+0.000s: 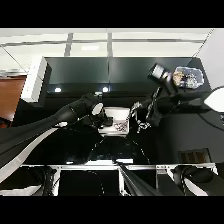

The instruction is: Fold the box and place the chain.

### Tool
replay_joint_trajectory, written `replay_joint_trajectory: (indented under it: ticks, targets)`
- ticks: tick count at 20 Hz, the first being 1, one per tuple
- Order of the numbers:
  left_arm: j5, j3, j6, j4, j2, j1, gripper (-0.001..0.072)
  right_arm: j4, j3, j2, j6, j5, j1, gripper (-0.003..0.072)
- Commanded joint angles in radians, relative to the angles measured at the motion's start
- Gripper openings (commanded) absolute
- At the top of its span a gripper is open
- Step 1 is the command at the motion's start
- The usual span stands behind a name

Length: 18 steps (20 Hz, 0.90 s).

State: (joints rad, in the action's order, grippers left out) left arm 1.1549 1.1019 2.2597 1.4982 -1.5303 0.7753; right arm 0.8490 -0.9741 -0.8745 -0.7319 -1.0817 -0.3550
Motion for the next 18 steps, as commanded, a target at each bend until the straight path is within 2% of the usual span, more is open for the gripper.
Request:
replay_joint_trajectory:
  ticks: [1, 6, 8, 11, 13, 18]
  targets:
    - [0.01, 0.0, 0.0, 0.0, 0.0, -0.001, 0.003, -0.09, -0.145, 0.01, -0.076, -0.034, 0.0, 0.0006]
    - [0.009, 0.0, 0.0, 0.0, 0.0, -0.001, 0.003, -0.309, -0.195, 0.005, -0.084, 0.023, -0.001, 0.0006]
    - [0.009, 0.0, 0.0, 0.0, 0.0, -0.001, 0.003, -0.369, -0.194, -0.024, -0.103, 0.0, -0.001, 0.0007]
    - [0.009, 0.0, 0.0, 0.0, 0.0, -0.001, 0.003, -0.336, -0.182, -0.112, -0.159, -0.083, -0.003, 0.0007]
    - [0.009, 0.0, 0.0, 0.001, 0.0, -0.001, 0.003, -0.279, -0.118, -0.159, -0.174, -0.076, -0.003, 0.0007]
    - [0.008, 0.0, 0.0, 0.0, 0.0, -0.001, 0.003, -0.246, 0.14, -0.214, -0.184, 0.092, -0.003, 0.0012]
